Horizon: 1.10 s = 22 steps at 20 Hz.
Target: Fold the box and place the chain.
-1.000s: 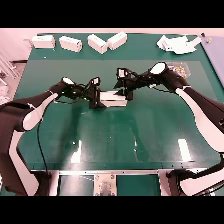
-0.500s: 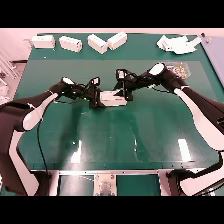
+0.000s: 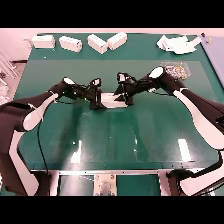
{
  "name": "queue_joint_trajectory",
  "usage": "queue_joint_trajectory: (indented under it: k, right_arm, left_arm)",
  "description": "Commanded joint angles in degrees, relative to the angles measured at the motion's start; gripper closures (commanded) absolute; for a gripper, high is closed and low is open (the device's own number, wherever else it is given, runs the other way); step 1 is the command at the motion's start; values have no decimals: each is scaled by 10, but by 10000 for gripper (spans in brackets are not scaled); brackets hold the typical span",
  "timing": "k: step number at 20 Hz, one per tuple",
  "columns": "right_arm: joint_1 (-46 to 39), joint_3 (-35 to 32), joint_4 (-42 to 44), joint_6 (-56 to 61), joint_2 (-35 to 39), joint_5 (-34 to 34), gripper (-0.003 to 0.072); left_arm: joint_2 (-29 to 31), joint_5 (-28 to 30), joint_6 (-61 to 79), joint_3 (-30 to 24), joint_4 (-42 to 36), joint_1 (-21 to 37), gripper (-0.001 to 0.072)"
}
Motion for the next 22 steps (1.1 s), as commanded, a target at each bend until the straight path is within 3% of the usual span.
queue_joint_trajectory:
  k: [1, 14, 16, 20, 22]
  right_arm:
    - [-14, -23, 41, -25, 0, 11, 390]
    - [-65, -28, 208, -75, -28, 109, 401]
    - [-66, -16, 236, -75, -28, 130, 446]
    - [-65, -10, 241, -59, -39, 106, 675]
    - [-65, -10, 223, -41, -56, 106, 674]
  left_arm:
    - [0, 6, -3, 0, -2, 1, 124]
    - [0, 6, -3, 0, -2, 1, 125]
    - [0, 6, -3, 0, -2, 1, 125]
    - [0, 6, -3, 0, -2, 1, 125]
    - [0, 6, -3, 0, -2, 1, 125]
